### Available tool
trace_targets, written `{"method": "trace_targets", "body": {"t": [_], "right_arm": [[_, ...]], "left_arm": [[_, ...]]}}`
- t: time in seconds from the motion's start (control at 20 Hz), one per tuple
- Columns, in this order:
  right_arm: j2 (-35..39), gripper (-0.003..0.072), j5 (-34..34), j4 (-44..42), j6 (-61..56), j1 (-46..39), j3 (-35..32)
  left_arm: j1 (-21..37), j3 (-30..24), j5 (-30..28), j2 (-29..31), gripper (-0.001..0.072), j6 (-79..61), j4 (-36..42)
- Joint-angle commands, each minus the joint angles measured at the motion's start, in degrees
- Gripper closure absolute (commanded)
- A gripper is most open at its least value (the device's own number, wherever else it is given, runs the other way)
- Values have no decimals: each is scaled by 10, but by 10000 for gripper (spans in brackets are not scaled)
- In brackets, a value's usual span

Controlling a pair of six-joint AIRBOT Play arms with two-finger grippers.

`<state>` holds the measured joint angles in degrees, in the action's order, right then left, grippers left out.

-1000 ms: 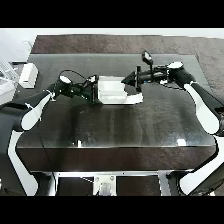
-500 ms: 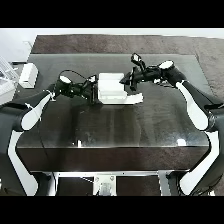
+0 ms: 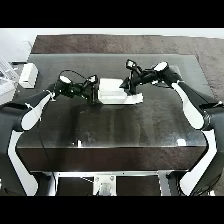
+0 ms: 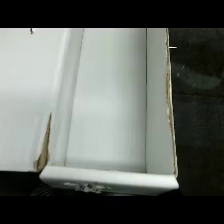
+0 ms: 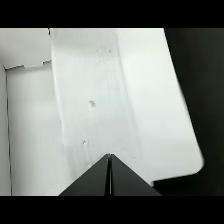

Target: Fold the box and place the chain.

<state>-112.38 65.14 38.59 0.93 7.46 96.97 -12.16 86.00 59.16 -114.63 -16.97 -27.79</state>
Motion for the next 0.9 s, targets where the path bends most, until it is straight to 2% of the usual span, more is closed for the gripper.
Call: {"method": "trace_targets", "body": {"t": [0.0, 0.15, 0.35, 0.4, 0.45, 0.5, 0.65, 0.75, 0.85], "right_arm": [[46, 685, 0, -6, 0, -2, 1], [114, 686, 3, -2, -20, -19, -18], [186, 681, -7, 15, -9, -36, -106], [186, 538, 7, 22, -2, -42, -120], [184, 244, 12, 23, 11, -47, -134], [182, 158, 12, 24, 29, -51, -151], [168, 156, 11, 30, 69, -53, -186], [152, 111, 9, 30, 73, -52, -192], [139, 112, 4, 30, 79, -52, -192]], "left_arm": [[0, 0, 0, 0, 190, 0, 0], [0, 0, 0, 0, 190, 0, 0], [0, 0, 0, 0, 190, 0, 0], [0, 0, 0, 0, 190, 0, 0], [0, 0, 0, 0, 190, 0, 0], [0, 0, 0, 0, 190, 0, 0], [0, 0, 0, 0, 190, 0, 0], [0, 0, 0, 0, 190, 0, 0], [0, 0, 0, 0, 190, 0, 0]]}}
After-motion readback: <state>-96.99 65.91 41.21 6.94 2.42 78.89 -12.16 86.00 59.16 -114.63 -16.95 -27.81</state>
